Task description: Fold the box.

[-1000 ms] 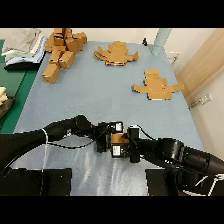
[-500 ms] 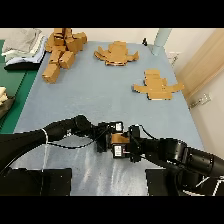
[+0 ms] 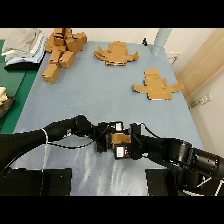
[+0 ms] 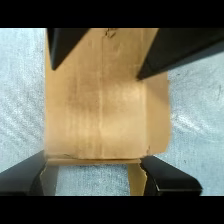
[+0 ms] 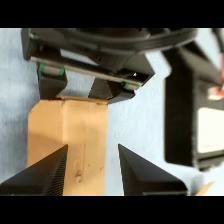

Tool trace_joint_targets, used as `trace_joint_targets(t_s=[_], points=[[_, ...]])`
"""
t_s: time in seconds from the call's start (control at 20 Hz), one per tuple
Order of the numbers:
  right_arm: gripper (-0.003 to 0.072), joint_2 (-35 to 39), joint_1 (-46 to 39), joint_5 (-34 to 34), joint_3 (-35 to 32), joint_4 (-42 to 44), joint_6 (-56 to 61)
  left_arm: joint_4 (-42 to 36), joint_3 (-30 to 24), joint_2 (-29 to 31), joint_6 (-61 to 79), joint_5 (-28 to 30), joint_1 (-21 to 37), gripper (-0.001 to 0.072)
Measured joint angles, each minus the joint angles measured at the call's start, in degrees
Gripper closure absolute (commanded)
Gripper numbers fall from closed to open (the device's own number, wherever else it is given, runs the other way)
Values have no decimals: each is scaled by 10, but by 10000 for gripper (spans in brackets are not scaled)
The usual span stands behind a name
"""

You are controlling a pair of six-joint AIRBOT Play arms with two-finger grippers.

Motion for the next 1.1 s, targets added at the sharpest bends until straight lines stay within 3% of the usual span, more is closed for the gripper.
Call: trace_joint_targets(t_s=[0.35,0.7,1.1], points=[[202,-6,29,-10,-1,52,-13,0,0,0,0,0,0,188],[203,-31,35,7,-2,-25,18,0,0,0,0,0,0,188],[211,-42,43,4,-3,-29,47,0,0,0,0,0,0,188]])
